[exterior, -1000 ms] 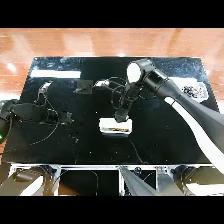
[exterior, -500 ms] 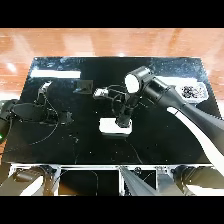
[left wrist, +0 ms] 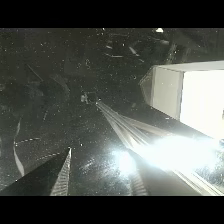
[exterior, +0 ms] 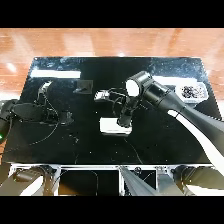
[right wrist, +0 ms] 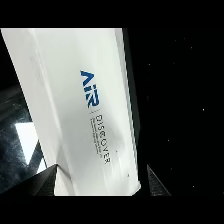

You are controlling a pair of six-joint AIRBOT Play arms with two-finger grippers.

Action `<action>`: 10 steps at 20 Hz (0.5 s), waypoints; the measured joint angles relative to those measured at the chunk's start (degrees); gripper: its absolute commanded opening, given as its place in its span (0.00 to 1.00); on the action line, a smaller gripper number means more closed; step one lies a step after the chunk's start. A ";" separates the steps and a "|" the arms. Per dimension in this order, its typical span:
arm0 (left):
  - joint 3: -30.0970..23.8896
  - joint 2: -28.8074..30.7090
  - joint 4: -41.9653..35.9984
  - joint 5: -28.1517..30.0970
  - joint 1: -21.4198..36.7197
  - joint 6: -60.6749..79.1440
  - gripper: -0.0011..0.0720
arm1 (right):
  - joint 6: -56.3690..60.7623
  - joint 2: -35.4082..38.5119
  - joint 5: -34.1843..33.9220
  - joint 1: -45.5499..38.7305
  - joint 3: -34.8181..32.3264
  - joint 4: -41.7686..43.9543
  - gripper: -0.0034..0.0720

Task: Fold the box and place the chain.

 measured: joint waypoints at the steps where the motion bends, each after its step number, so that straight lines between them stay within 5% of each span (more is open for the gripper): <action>1: 0.00 0.00 0.00 0.00 0.00 0.00 0.64 | -0.48 0.02 -0.22 0.00 -0.07 0.42 0.68; 10: 0.00 0.00 0.00 -0.48 0.00 0.02 0.64 | -2.38 -0.26 -0.79 0.00 -0.17 2.62 0.68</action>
